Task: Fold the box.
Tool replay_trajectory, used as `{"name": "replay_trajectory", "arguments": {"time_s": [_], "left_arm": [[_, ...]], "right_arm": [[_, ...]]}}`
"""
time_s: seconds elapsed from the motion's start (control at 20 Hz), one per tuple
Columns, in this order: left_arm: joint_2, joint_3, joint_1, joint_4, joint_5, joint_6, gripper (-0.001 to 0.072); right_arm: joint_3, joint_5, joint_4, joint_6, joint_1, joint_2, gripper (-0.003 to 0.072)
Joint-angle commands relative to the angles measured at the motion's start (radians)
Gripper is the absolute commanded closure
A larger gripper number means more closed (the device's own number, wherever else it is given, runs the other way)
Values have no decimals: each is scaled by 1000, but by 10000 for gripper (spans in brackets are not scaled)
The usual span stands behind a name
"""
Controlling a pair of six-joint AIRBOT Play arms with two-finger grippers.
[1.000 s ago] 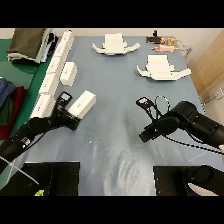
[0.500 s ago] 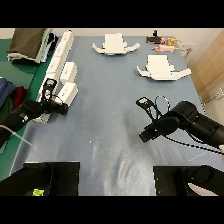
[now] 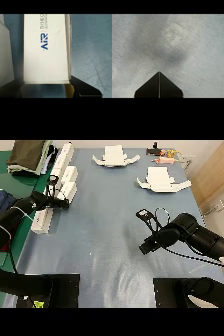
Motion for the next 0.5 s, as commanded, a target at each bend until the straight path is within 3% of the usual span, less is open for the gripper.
{"name": "replay_trajectory", "arguments": {"time_s": [0.0,0.45], "left_arm": [[-80,101,0,0,-1,-30,237],[-97,109,-2,1,-1,-22,237]], "right_arm": [[1,0,0,0,-1,-1,681],[1,0,0,0,-1,-1,681]]}}
